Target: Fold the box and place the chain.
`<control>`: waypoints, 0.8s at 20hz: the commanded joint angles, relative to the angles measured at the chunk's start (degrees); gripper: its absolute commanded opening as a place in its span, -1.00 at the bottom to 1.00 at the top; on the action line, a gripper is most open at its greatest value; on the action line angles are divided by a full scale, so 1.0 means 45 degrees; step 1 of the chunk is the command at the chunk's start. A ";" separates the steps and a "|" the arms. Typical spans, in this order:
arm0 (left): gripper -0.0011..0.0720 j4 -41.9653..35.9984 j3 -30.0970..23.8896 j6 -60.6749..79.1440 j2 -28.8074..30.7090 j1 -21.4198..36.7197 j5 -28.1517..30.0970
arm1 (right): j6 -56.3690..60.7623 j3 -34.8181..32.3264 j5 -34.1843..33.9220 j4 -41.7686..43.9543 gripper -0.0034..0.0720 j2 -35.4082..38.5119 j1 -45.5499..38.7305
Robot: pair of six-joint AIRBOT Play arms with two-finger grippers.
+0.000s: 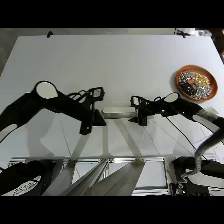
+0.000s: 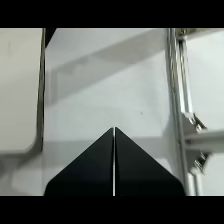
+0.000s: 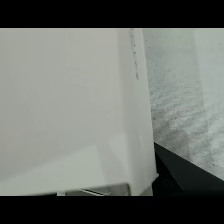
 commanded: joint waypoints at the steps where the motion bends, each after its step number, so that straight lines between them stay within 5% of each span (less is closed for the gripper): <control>1: -0.96 -0.1054 -0.0005 0.0481 -0.1073 -0.0855 0.3395 | 0.0005 0.0005 0.0000 0.0000 -0.08 0.0005 -0.0010; 8: -0.96 -0.2467 -0.0005 -0.0816 -0.2322 -0.0777 0.9355 | 0.0005 0.0005 0.0000 0.0000 -0.08 0.0005 -0.0010; 16: -0.96 -0.2458 -0.0005 -0.0806 -0.3478 -0.0777 0.8675 | 0.0005 0.0005 0.0000 -0.0005 -0.08 0.0005 -0.0010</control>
